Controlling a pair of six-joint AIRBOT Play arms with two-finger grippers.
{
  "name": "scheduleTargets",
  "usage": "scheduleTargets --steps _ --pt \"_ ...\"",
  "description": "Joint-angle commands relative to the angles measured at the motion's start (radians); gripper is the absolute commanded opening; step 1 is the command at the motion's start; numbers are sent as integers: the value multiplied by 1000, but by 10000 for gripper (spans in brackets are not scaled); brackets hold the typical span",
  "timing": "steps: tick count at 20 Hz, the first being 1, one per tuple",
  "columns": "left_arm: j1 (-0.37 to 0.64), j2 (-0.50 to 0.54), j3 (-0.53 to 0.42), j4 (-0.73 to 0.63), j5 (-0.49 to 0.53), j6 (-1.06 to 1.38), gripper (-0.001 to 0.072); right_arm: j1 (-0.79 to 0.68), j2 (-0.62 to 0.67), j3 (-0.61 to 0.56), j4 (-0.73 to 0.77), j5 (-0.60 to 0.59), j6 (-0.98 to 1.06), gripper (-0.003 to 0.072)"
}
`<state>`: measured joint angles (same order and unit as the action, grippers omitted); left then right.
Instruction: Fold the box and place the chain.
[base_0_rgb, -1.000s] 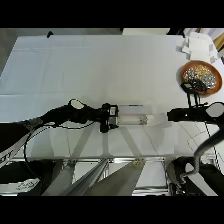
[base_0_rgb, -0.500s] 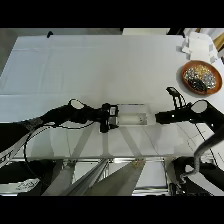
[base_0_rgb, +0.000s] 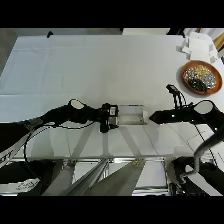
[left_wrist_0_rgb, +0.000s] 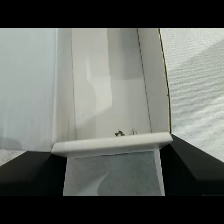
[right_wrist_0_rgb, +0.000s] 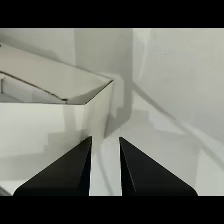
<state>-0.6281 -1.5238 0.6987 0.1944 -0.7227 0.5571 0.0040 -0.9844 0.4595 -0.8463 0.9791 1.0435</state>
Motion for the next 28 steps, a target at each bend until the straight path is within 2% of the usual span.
scheduleTargets --steps 1,3,5,14,17,19,21,24,28 --pt "1 0 1 0 0 0 73 1 14 0 24 40 7 241" --pt "1 -1 1 0 0 0 73 1 16 0 24 63 14 251" --pt "1 -1 1 0 0 0 73 1 21 0 24 66 32 319" --pt "1 -1 1 0 0 0 73 1 33 18 16 76 32 321" --pt "1 -1 1 0 0 0 73 53 32 18 11 32 38 342" --pt "1 -1 1 0 0 0 73 112 30 23 -31 -32 119 350" --pt "1 -1 1 0 0 0 73 171 19 39 -137 -60 246 471" --pt "1 -1 1 0 0 0 73 262 -16 80 -277 -87 415 477" --pt "1 -1 1 0 0 0 73 372 -96 158 -366 -107 582 474"
